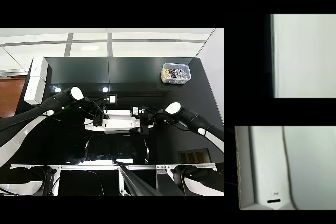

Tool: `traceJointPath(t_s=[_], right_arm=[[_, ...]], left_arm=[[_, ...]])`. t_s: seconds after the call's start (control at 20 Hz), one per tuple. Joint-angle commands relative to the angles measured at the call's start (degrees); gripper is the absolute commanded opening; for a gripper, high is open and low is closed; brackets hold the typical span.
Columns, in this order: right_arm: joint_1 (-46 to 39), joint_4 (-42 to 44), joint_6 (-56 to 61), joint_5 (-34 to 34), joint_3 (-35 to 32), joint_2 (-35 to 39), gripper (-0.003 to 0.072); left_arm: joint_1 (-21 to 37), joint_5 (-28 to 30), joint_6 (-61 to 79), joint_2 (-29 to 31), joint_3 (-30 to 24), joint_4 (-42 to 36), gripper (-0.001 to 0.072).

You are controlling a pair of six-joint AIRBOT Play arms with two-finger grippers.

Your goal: Fold the box and place the chain.

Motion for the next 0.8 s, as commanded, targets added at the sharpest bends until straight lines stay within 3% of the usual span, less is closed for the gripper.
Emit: traceJointPath(t_s=[0.0, 0.75], right_arm=[[-0.6, -0.2, -1.1, 1.0, 0.1, -1.1, 0.0669], [1.4, -0.9, 0.2, -1.1, 0.6, -2.1, 0.0661]], left_arm=[[0.0, 0.0, 0.0, 0.0, 0.0, 0.1, 0.0021], [0.0, 0.0, 0.0, -0.1, 0.0, 0.1, 0.0020]])
